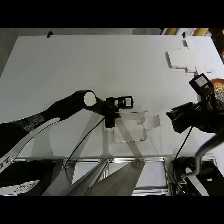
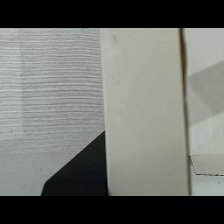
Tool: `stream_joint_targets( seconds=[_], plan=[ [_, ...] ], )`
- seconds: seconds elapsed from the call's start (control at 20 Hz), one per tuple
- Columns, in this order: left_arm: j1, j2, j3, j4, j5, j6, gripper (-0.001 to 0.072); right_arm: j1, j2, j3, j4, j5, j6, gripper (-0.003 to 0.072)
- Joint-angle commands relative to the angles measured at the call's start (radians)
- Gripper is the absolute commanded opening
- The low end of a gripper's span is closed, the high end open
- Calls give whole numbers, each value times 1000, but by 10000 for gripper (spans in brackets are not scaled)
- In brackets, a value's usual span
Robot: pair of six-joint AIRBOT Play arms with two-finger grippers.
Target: Fold the box and place the chain.
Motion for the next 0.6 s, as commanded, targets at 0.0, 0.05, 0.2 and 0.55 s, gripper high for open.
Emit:
stream_joint_targets(
  seconds=[0.0,0.05,0.2,0.55],
  plan=[
    [-1,-1,0,1,-3,0,9,1,1,-1,8,74,-55,300],
    [-1,-1,0,1,-3,0,9,1,1,-7,26,101,-107,298],
    [-1,-1,0,0,-3,0,9,1,0,-72,182,123,-342,126],
    [-1,-1,0,1,-3,0,9,82,-63,-283,306,39,-977,19]
  ],
)
